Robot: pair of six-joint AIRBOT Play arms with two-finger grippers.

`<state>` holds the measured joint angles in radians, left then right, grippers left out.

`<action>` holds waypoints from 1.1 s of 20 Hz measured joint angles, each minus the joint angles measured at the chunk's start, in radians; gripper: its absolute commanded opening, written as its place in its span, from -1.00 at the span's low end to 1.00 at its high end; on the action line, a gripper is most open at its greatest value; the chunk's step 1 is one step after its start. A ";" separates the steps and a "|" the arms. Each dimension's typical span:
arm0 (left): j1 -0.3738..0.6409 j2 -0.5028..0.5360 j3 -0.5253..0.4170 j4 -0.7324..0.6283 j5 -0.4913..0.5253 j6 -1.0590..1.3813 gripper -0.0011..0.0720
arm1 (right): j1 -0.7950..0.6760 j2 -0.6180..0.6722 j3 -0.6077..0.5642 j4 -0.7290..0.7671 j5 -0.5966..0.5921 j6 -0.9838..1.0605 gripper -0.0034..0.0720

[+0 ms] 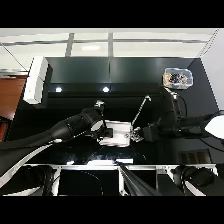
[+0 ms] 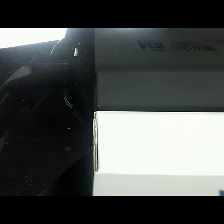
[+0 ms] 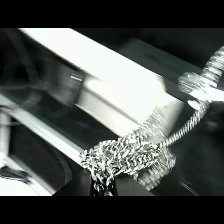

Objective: Fold the box and place the chain.

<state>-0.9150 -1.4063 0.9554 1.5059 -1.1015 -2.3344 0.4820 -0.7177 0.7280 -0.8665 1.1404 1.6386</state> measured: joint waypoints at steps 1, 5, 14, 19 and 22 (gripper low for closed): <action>0.000 0.000 0.000 0.000 0.000 0.000 -0.89 | 0.022 -0.014 -0.002 0.027 -0.038 -0.004 -0.88; 0.000 0.000 0.000 0.000 0.000 0.000 -0.89 | 0.090 -0.101 -0.006 0.079 -0.146 -0.016 -0.87; 0.000 0.000 0.000 0.000 0.000 0.000 -0.89 | 0.047 -0.147 0.004 0.077 -0.072 -0.080 0.42; 0.000 0.000 0.000 0.000 0.000 0.000 -0.89 | -0.113 -0.045 -0.046 -0.159 0.043 -0.271 0.42; 0.000 0.000 0.000 0.000 -0.001 0.000 -0.89 | -0.143 -0.024 -0.170 -0.239 -0.054 -0.491 1.00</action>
<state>-0.9150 -1.4059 0.9554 1.5059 -1.1023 -2.3344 0.3386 -0.7414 0.5583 -1.1053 1.0863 1.1473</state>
